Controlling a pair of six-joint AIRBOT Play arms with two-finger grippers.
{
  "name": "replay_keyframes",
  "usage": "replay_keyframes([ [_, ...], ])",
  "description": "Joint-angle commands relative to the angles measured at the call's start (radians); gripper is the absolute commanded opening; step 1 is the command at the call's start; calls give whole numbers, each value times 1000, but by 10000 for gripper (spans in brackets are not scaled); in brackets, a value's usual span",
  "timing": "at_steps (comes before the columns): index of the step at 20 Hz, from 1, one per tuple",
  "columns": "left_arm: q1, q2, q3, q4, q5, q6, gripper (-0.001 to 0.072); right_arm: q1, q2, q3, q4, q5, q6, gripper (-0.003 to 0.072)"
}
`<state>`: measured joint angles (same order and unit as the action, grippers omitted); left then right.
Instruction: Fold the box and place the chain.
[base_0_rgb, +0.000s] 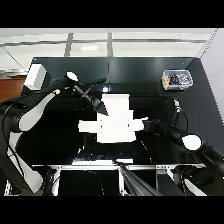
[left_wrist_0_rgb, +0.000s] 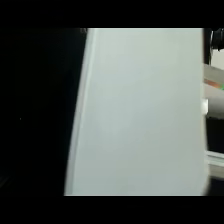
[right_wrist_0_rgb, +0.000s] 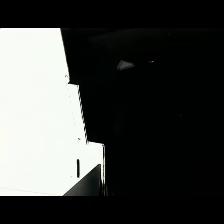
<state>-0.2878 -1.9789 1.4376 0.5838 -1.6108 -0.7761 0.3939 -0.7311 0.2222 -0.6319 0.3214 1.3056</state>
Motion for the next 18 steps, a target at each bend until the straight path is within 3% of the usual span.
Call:
replay_keyframes([
  [1,-14,-46,49,2,-73,13,229,1,1,0,-16,23,-1,16],
  [3,-17,-48,51,3,-74,20,210,1,1,0,-16,22,-1,16],
  [4,-18,-48,53,3,-76,29,104,1,1,0,-16,22,-1,16],
  [6,-17,-47,54,3,-78,42,26,1,1,0,-19,20,-1,47],
  [7,-16,-45,54,3,-77,45,26,1,1,2,-28,8,-1,314],
  [8,-14,-40,54,3,-72,48,24,-8,2,13,-29,-9,-1,644],
  [9,-12,-29,54,4,-64,48,23,-33,2,44,-42,4,-1,699],
  [12,-11,52,45,19,-53,58,20,-138,2,206,-226,185,-1,698],
  [14,-21,171,-28,33,15,104,20,-196,2,328,-439,355,-2,698],
  [16,-42,351,-203,29,185,258,21,-225,2,412,-639,455,-1,698],
  [18,-71,517,-396,21,417,478,25,-232,2,438,-764,463,-1,698],
])
